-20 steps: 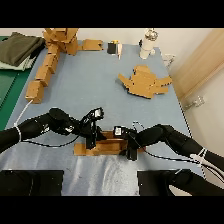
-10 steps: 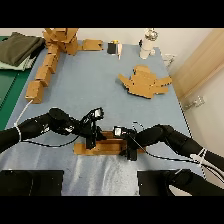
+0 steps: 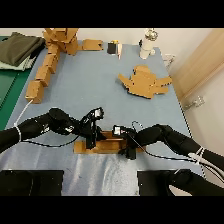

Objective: Fold the box.

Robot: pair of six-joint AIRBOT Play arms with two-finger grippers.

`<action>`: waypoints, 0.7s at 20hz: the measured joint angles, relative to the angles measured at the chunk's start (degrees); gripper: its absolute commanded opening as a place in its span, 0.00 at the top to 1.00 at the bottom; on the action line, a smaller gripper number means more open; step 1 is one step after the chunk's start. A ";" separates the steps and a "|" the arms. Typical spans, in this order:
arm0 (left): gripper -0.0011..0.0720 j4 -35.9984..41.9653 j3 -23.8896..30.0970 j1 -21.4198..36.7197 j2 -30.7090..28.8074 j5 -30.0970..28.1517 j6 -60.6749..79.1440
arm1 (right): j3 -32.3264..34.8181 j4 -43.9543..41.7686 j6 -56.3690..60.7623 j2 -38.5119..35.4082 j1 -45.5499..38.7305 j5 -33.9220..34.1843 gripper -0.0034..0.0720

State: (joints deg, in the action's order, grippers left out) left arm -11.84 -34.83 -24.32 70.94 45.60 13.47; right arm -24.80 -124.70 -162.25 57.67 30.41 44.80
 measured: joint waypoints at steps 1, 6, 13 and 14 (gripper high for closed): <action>0.97 0.04 0.00 0.00 0.00 0.02 0.00 | -0.02 -0.04 0.00 0.28 0.00 -0.02 0.22; 0.97 0.13 0.02 0.00 0.00 0.42 0.00 | -0.04 -0.20 0.17 0.39 0.00 0.02 0.22; 0.97 0.37 0.02 0.07 0.00 -0.55 0.00 | -0.04 -0.13 0.22 0.17 0.00 0.50 0.29; 0.97 0.37 0.00 0.07 0.00 -0.79 -0.02 | -0.02 -0.11 0.22 0.17 0.00 0.57 0.29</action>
State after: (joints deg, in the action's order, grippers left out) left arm -11.46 -34.83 -24.25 70.94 44.82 13.45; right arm -24.82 -124.81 -162.04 57.84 30.41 45.36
